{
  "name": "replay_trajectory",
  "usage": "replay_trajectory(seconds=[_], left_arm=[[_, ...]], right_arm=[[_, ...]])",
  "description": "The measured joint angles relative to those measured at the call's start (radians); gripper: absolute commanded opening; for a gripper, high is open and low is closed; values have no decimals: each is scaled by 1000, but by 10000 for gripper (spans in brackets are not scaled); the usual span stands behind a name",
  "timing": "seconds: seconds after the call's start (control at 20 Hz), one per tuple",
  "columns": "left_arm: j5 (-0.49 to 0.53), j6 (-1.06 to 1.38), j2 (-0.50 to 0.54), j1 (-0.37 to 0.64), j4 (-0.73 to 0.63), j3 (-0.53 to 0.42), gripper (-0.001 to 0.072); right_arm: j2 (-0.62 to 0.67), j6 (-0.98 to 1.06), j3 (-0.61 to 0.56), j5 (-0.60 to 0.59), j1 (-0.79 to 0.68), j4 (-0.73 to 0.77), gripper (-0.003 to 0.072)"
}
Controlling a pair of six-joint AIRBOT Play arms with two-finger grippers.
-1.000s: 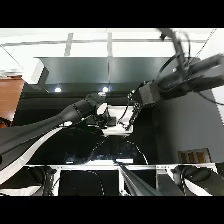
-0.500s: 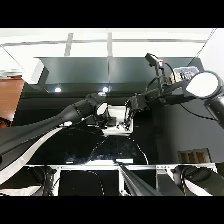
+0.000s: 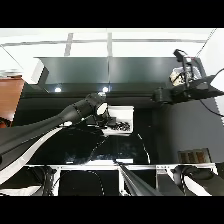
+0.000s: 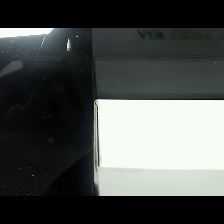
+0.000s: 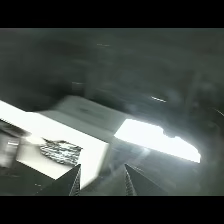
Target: Fold the box and place the chain.
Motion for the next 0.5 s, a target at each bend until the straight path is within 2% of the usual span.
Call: replay_trajectory(seconds=[0.25, 0.3, 0.35, 0.4, 0.5], left_arm=[[-10, -1, -1, 1, -4, 4, 37], [-30, -3, 0, 0, -4, 11, 201], [-40, -2, 2, 0, -3, 21, 448], [-42, -2, 6, -3, 0, 33, 539], [-62, -2, 28, -11, 18, 53, 539]], right_arm=[[11, -52, 0, 55, -63, -40, 327], [12, -61, 0, 57, -68, -43, 327], [12, -69, 0, 61, -70, -44, 327], [13, -78, 0, 61, -72, -47, 327], [13, -89, 0, 64, -76, -51, 327]])
